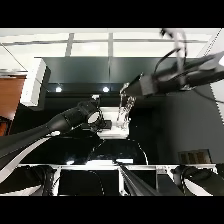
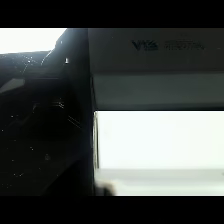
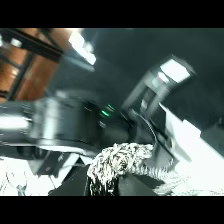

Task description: Fold the box and place the chain.

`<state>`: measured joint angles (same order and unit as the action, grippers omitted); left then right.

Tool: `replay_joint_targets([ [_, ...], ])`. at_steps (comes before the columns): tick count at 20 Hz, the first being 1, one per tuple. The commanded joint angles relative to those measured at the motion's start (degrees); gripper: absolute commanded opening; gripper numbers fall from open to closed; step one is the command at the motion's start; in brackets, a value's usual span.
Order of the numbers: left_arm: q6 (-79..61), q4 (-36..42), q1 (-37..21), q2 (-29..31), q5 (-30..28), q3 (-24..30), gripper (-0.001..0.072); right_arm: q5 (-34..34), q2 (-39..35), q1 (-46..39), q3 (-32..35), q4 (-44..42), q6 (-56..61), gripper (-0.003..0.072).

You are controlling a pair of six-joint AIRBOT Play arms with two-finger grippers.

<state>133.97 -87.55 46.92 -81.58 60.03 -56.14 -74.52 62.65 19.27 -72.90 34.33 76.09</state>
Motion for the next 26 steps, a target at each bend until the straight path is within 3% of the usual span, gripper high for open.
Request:
replay_joint_targets([
  [1,-0.02,-0.04,-0.02,0.00,-0.02,-0.04,0.0029,3.06,0.00,1.73,8.55,2.45,0.17,0.0017],
  [4,-0.02,-0.02,-0.02,0.00,-0.02,-0.04,0.0030,6.67,0.00,2.36,14.51,5.44,0.81,0.0017],
  [8,-0.02,-0.02,-0.02,0.00,-0.02,-0.04,0.0029,14.34,0.02,3.45,21.29,2.12,5.29,0.0017],
  [14,-0.02,-0.02,-0.02,0.00,0.00,-0.04,0.0030,16.37,2.82,4.90,21.68,1.55,5.31,0.0033],
  [15,-0.02,-0.02,-0.02,0.00,0.02,-0.04,0.0029,15.82,2.78,4.83,21.59,1.53,5.29,0.0279],
  [16,-0.02,-0.02,-0.02,0.00,0.00,-0.04,0.0029,14.29,2.73,3.82,21.24,2.12,5.16,0.0393],
  [19,-0.02,-0.02,-0.02,0.00,0.00,-0.04,0.0030,5.14,1.25,-3.41,20.35,5.44,3.04,0.0393],
  [21,-0.02,-0.02,-0.02,0.00,0.00,-0.04,0.0029,-0.02,-2.12,-9.14,20.68,12.61,1.16,0.0394],
  [23,-0.02,-0.02,-0.02,0.00,0.00,-0.04,0.0029,2.34,-7.04,-12.33,23.85,20.33,-2.51,0.0393],
  [25,-0.02,-0.02,-0.02,0.00,-0.04,-0.04,0.0029,10.82,-10.71,-12.57,30.84,23.65,-7.28,0.0398],
  [26,-0.02,-0.02,-0.02,0.00,-0.04,-0.04,0.0030,14.82,-10.91,-12.04,34.88,22.97,-8.94,0.0490],
])
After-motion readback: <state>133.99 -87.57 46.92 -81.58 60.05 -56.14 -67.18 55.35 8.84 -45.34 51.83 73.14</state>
